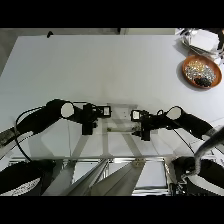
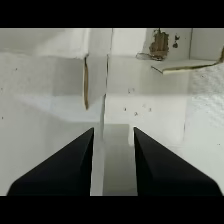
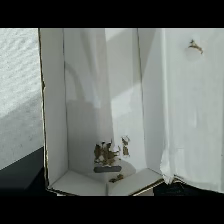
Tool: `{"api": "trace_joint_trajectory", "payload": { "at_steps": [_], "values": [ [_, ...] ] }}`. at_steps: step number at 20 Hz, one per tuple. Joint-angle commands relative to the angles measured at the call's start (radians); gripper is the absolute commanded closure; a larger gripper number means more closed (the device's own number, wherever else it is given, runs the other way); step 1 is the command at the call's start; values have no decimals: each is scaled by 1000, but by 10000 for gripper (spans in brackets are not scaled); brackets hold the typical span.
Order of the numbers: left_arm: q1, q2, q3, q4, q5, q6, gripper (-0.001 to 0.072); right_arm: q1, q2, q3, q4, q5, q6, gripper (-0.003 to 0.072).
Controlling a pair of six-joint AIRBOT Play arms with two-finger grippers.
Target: Fold the box and place the chain.
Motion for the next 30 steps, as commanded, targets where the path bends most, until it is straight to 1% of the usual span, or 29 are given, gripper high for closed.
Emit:
{"api": "trace_joint_trajectory", "payload": {
  "at_steps": [1, 6, 13, 15, 17, 21, 23, 29, 30],
  "values": [
    [-1, -37, -8, -58, 63, 113, 411, 0, 1, 0, 0, 0, 0, 411],
    [-4, -57, -9, -59, 86, 116, 412, 0, 1, 0, 0, 0, 0, 411],
    [-65, -59, -8, -71, 95, 213, 417, 0, 1, 0, 0, 0, 0, 411],
    [-69, -56, -9, -70, 84, 212, 419, 0, 1, 0, 0, 0, 0, 411],
    [-65, -31, -9, -66, 72, 213, 419, 0, 1, 0, 0, 0, 0, 411],
    [-27, 21, -9, -63, 50, 213, 419, 0, 1, 0, 0, 0, 0, 411],
    [-22, 22, -9, -63, 21, 213, 419, 0, 1, 0, 0, 0, 0, 411],
    [-28, 15, -9, -89, 5, 250, 422, 0, 1, 0, 1, 1, 0, 411],
    [-32, 11, -9, -98, 5, 257, 441, 0, 1, 0, 0, 0, 0, 411]
  ]
}}
